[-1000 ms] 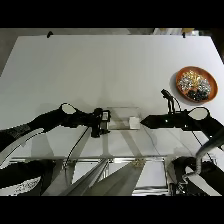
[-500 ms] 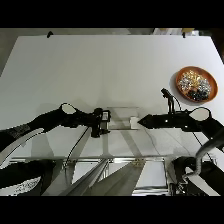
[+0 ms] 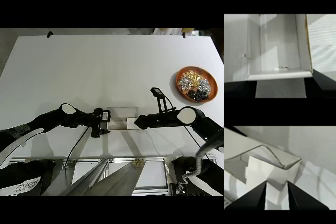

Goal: Fold the box and place the chain.

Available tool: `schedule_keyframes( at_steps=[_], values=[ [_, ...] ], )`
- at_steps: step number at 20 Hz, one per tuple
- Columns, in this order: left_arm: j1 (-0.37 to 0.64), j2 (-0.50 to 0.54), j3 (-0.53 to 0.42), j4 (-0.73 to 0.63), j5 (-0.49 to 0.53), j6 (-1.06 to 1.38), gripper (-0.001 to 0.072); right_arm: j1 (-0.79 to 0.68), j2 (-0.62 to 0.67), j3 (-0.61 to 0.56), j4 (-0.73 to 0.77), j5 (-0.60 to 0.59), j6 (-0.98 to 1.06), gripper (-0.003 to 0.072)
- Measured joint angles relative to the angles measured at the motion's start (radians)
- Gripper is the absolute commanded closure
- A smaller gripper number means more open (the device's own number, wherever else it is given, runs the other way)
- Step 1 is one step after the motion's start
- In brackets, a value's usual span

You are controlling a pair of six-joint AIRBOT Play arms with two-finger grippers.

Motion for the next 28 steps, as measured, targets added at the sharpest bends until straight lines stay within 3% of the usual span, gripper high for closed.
schedule_keyframes(
  at_steps=[10,19,23,25,28],
  values=[
    [0.0,0.0,0.0,0.0,-0.001,0.0,0.0384,0.217,-0.224,0.213,-0.393,0.053,0.472,0.0395],
    [0.0,0.0,0.0,-0.003,0.0,0.0,0.0384,0.273,-0.325,0.254,-0.588,0.094,0.694,0.0399],
    [0.0,0.0,0.0,-0.004,0.0,-0.001,0.0384,0.278,-0.333,0.256,-0.603,0.09,0.715,0.0533],
    [0.0,0.0,0.0,-0.004,0.0,-0.001,0.0384,0.289,-0.334,0.256,-0.606,0.084,0.721,0.0665],
    [0.0,0.0,0.0,-0.008,-0.003,-0.003,0.0384,0.306,-0.335,0.257,-0.615,0.085,0.726,0.0665]
  ],
)
